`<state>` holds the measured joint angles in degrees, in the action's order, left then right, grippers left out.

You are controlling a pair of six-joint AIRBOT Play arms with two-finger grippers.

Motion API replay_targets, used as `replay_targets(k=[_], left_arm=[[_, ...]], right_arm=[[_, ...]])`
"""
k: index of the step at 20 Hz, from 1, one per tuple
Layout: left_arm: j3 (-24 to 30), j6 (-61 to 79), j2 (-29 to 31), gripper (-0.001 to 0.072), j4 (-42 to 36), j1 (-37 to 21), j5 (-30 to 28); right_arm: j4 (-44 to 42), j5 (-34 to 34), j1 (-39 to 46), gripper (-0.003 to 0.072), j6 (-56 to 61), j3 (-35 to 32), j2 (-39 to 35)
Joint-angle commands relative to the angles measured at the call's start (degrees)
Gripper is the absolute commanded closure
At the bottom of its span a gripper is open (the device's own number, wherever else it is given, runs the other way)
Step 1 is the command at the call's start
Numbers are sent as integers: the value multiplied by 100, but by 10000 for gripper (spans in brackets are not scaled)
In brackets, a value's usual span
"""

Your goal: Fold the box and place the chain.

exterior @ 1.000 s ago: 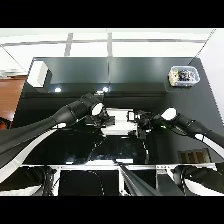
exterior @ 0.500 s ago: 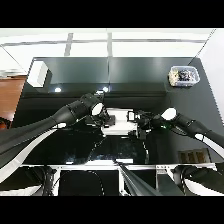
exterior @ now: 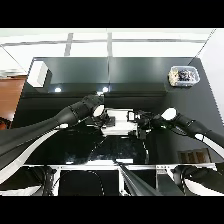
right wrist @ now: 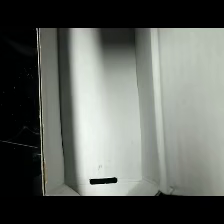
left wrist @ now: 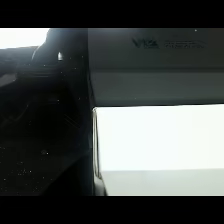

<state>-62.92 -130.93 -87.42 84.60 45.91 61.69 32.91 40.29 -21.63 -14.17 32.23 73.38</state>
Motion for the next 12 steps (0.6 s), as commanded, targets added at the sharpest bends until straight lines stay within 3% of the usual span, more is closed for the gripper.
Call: replay_targets(k=[1,2,3,4,12], left_arm=[[-2,0,-17,686,4,22,11],[-2,0,-15,686,2,22,15],[-2,0,-15,686,2,22,31],[-2,0,-15,686,2,22,37],[-2,2,-15,685,44,15,162]], right_arm=[[-2,2,-4,243,0,2,2],[-4,0,-4,242,0,2,2],[-11,-4,-4,173,2,2,2],[-26,-22,-2,-31,4,2,-2],[507,575,306,-34,243,2,-721]])
